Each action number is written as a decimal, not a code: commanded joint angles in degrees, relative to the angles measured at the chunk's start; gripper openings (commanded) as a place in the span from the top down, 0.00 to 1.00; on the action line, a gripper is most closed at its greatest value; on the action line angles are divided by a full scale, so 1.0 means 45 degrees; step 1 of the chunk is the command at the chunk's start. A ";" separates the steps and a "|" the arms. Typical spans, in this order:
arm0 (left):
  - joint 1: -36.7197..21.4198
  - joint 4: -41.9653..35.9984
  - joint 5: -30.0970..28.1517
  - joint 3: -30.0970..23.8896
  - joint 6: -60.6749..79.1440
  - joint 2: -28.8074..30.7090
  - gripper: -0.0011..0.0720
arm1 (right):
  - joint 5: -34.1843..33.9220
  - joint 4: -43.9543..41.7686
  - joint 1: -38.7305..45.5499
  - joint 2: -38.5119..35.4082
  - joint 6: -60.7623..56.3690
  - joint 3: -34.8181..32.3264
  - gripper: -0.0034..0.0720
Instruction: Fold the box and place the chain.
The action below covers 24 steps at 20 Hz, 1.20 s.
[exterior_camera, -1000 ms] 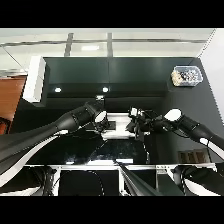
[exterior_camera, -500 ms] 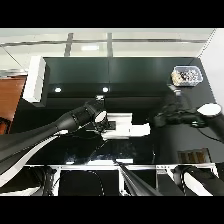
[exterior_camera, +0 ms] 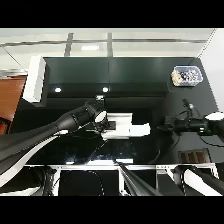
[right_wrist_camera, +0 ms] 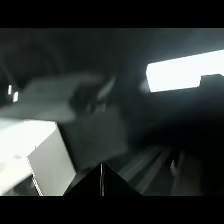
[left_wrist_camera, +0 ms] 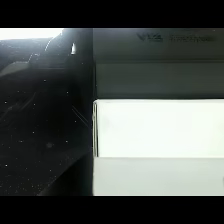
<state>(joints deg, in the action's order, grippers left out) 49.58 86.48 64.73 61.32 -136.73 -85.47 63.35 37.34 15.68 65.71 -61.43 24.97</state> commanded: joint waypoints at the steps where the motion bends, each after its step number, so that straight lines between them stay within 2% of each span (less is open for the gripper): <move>1: 0.0000 0.0000 -0.0010 0.0010 0.0000 0.0000 0.95 | -0.0418 -0.1394 -0.2093 0.1292 0.0457 -0.0151 0.93; 3: 0.0000 -0.0005 -0.0005 0.0010 0.0005 0.0000 0.95 | -0.0845 -0.2365 -0.3342 0.1719 0.1156 0.0019 0.93; 5: 0.0000 -0.0005 0.0005 0.0010 0.0000 0.0000 0.95 | -0.0952 -0.2365 -0.4124 0.1787 0.1515 0.0418 0.93; 8: 0.0005 -0.0005 0.0083 0.0005 0.0005 0.0000 0.95 | 0.0209 -0.2278 -0.4095 0.1778 0.1943 0.1535 0.91; 10: 0.0000 -0.0005 0.0083 0.0005 0.0000 0.0000 0.95 | 0.0952 -0.2380 -0.4119 0.1778 0.1938 0.2050 0.32; 13: 0.0000 0.0000 0.0073 0.0005 0.0005 0.0000 0.95 | 0.1486 -0.2715 -0.4240 0.1778 0.1933 0.2268 0.31; 20: 0.0000 -0.0005 0.0073 0.0005 0.0000 0.0000 0.95 | 0.0918 -0.2574 -0.5489 0.1778 0.1010 0.2759 0.33; 21: 0.0005 -0.0010 0.0073 0.0005 0.0000 0.0000 0.95 | 0.0884 -0.2356 -0.5615 0.1778 0.0923 0.2973 0.46; 22: 0.0005 -0.0034 0.0073 0.0005 0.0000 0.0000 0.95 | 0.0845 -0.1904 -0.5780 0.1778 0.0719 0.3186 0.51; 24: 0.0000 -0.0039 0.0073 0.0005 0.0005 0.0000 0.95 | 0.0617 -0.0597 -0.6251 0.1778 -0.0316 0.3604 0.51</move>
<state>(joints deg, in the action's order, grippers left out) 49.58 86.41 65.01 61.32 -136.73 -85.45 67.44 28.82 -10.02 73.69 -57.93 38.96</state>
